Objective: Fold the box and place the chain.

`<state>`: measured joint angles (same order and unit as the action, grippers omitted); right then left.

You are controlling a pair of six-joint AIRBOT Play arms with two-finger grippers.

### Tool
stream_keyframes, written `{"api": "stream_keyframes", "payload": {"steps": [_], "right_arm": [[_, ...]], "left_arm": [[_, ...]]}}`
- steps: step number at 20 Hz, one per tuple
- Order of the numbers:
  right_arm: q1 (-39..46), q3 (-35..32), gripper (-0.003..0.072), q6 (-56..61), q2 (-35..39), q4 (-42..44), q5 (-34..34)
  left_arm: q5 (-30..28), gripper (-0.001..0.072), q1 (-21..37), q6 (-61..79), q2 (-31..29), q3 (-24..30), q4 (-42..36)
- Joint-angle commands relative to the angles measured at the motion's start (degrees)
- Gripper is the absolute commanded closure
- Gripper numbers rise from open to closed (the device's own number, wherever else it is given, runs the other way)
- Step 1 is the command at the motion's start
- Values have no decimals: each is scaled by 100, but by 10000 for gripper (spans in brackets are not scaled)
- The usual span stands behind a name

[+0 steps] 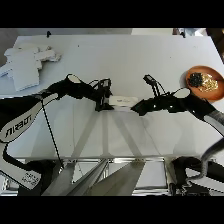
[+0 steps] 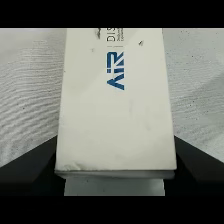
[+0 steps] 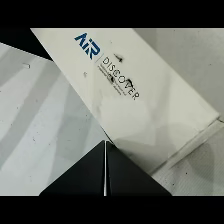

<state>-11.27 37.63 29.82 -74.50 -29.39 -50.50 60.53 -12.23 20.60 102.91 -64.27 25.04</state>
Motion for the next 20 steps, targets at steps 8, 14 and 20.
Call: {"api": "stream_keyframes", "payload": {"steps": [8, 14, 20], "right_arm": [[2, -2, 677, -763, 315, 1311, -140], [2, -4, 677, -717, -192, 1091, -111], [-109, -4, 677, -94, -339, 15, -90]], "left_arm": [[11, 365, 0, 15, -2, -4, 7], [11, 365, 0, 15, -2, -4, 7], [9, 365, 0, 15, -2, -4, 7]]}}
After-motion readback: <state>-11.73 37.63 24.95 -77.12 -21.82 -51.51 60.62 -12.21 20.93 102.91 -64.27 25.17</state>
